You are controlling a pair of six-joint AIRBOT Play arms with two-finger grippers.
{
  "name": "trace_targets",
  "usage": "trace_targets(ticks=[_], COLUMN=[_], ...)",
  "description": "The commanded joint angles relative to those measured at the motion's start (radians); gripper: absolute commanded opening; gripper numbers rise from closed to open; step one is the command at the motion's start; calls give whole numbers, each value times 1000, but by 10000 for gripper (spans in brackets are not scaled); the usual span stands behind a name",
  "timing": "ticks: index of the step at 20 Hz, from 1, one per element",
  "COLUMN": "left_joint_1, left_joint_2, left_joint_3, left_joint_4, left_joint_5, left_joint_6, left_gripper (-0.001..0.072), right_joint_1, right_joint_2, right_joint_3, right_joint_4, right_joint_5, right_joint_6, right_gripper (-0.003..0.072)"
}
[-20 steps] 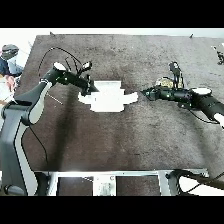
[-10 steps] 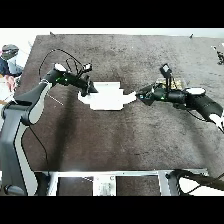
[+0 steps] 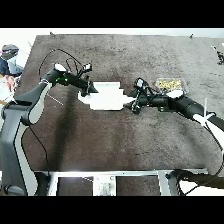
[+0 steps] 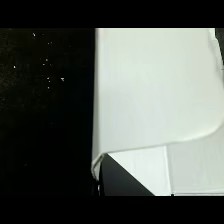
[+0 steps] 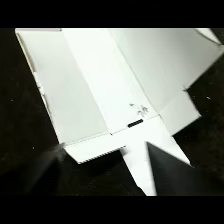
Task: Fold the box and place the chain.
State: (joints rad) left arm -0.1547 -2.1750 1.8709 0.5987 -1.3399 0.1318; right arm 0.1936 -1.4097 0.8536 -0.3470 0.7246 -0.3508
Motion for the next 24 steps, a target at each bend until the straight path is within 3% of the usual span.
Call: trace_targets(ticks=[1, 4, 8, 13, 19, 24], left_joint_1=[1, 1, 1, 1, 1, 1], left_joint_2=[-2, -1, -1, -1, -1, -1], left_joint_3=[-8, -17, -17, -17, -17, -17], left_joint_4=[4, 3, 3, -1, -2, -2], left_joint_5=[2, 42, 28, 21, 22, 23], left_joint_6=[1, 3, 7, 0, 0, 0], left_gripper=[10, 10, 11, 12, 11, 11], right_joint_1=[38, 45, 50, 108, 157, 160], right_joint_2=[-33, -53, -66, -71, -158, -165], right_joint_3=[0, 0, 0, 1, 65, 73], right_joint_4=[-10, -16, -17, -24, -79, -149], right_joint_5=[-8, -31, -40, -132, -131, -218], right_joint_6=[-47, -58, -111, -180, -152, -89], right_gripper=[679, 680, 680, 680, 679, 679])
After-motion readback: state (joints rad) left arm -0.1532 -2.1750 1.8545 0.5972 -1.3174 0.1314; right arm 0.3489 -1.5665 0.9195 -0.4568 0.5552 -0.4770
